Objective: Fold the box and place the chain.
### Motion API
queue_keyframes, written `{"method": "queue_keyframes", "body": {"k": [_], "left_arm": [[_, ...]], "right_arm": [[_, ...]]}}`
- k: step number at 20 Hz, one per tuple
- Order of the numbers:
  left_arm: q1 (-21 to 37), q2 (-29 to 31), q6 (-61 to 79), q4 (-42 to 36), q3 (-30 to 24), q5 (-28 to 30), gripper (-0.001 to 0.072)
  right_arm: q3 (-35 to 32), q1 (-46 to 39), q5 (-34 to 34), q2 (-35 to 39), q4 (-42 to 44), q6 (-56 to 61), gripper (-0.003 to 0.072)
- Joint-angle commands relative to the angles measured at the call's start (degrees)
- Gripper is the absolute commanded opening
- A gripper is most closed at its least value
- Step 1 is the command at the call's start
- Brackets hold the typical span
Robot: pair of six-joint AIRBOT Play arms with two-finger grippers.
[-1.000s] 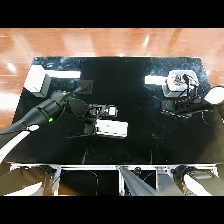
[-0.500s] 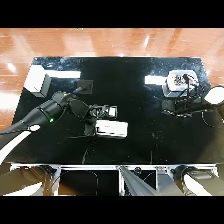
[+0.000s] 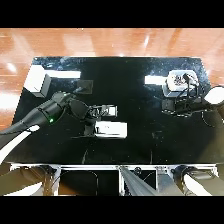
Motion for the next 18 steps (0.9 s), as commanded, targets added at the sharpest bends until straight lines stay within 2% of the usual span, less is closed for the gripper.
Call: {"method": "queue_keyframes", "body": {"k": [1, 4, 7, 12, 15, 18], "left_arm": [[1.0, 0.5, -10.5, 5.1, 0.0, 4.5, 0.0021], [5.9, 1.9, -12.8, 5.1, 0.0, 7.6, 0.002], [14.8, 5.4, -17.2, 7.0, 0.0, 9.4, 0.002], [34.7, 10.3, -22.1, 14.6, 0.0, 15.0, 0.002], [48.2, 10.9, -23.5, 17.5, -0.1, 17.8, 0.002], [63.1, 10.8, -25.5, 17.9, -0.3, 18.1, 0.002]], "right_arm": [[0.0, 0.0, 0.0, 0.0, 0.0, -0.7, 0.0032], [0.0, 0.0, 0.0, 0.0, 0.0, -1.4, 0.0032], [0.0, 0.0, 0.5, 0.0, 0.0, -2.1, 0.0032], [0.0, 0.0, 0.4, 0.0, 0.0, -3.4, 0.0032], [0.0, 0.0, 0.3, 0.0, 0.0, -3.9, 0.0032], [0.0, 0.0, -0.3, 0.0, 0.1, -4.5, 0.0032]]}}
